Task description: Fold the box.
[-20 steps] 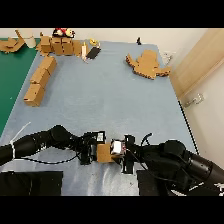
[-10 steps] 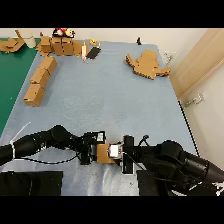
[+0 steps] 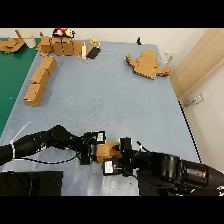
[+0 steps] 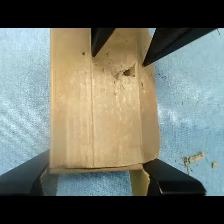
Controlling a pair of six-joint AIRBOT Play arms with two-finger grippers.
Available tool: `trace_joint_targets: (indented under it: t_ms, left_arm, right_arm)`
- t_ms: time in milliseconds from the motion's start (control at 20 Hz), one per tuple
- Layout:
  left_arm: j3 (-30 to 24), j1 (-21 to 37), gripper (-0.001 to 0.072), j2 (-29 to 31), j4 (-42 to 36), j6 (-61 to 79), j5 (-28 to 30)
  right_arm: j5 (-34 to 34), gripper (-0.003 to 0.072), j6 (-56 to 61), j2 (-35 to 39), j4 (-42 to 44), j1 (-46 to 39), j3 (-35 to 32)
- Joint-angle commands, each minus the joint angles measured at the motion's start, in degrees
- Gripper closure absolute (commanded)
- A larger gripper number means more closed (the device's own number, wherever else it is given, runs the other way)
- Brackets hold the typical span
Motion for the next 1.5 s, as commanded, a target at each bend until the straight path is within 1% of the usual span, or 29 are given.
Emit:
trace_joint_targets:
  t_ms: [0,200,250,300,350,450,550,900,950,1000,1050,1100,1150,1250,1300,1350,1450]
  left_arm:
    - [0.0,0.0,0.0252,0.0,0.0,0.0,0.0]
    - [0.0,0.1,0.0252,0.0,0.0,0.0,0.0]
    - [0.0,0.1,0.0252,0.0,0.0,0.0,0.0]
    - [0.0,0.1,0.0252,0.0,0.0,0.0,0.0]
    - [0.0,0.1,0.0252,0.0,0.0,0.0,0.0]
    - [0.0,0.0,0.0252,0.0,0.0,0.0,0.0]
    - [0.0,0.0,0.0252,0.0,0.0,0.0,0.0]
    - [0.0,0.1,0.0252,0.0,0.0,0.0,0.0]
    - [0.0,0.1,0.0251,0.0,0.0,0.0,0.0]
    - [0.0,0.1,0.0252,0.0,0.0,0.0,0.0]
    - [0.0,0.1,0.0252,0.0,0.0,0.0,0.0]
    - [0.0,0.1,0.0252,0.0,0.0,0.0,0.0]
    - [0.0,0.1,0.0252,0.0,0.0,0.0,0.0]
    - [0.0,0.1,0.0252,0.0,0.0,0.0,0.0]
    - [0.0,0.1,0.0252,0.0,0.0,0.0,0.0]
    - [0.0,0.1,0.0252,0.0,0.0,0.0,0.0]
    - [0.0,0.1,0.0252,0.0,0.0,0.0,0.0]
  right_arm:
    - [-1.2,0.0247,10.9,0.1,-12.6,7.4,0.1]
    - [-2.3,0.0245,11.7,-0.5,-12.6,10.8,-0.1]
    - [-2.3,0.0236,11.7,-1.4,-12.6,10.8,-0.1]
    - [-2.2,0.0204,11.7,-2.5,-13.1,10.8,-0.1]
    - [-1.8,0.0205,12.4,-3.8,-14.7,10.8,-0.1]
    - [-0.3,0.0204,16.3,-5.9,-20.9,10.9,0.0]
    - [0.5,0.0204,18.6,-6.5,-25.3,10.9,0.0]
    - [-0.2,0.0211,19.7,-6.4,-26.1,12.9,0.0]
    - [-0.4,0.0225,19.7,-6.4,-26.1,13.0,0.0]
    - [-0.5,0.0289,19.7,-6.4,-26.1,13.0,0.0]
    - [-0.5,0.0330,19.7,-6.4,-26.1,13.0,0.0]
    - [-0.5,0.0334,19.7,-6.4,-26.1,13.0,0.0]
    - [-0.5,0.0386,19.7,-6.4,-26.0,13.0,0.1]
    - [-0.9,0.0391,19.7,-6.4,-25.6,13.6,0.1]
    - [-1.5,0.0412,19.9,-6.3,-25.7,13.9,0.2]
    - [-3.0,0.0455,20.1,-6.3,-25.6,14.8,0.7]
    - [-6.0,0.0456,20.4,-6.3,-25.7,16.4,1.8]
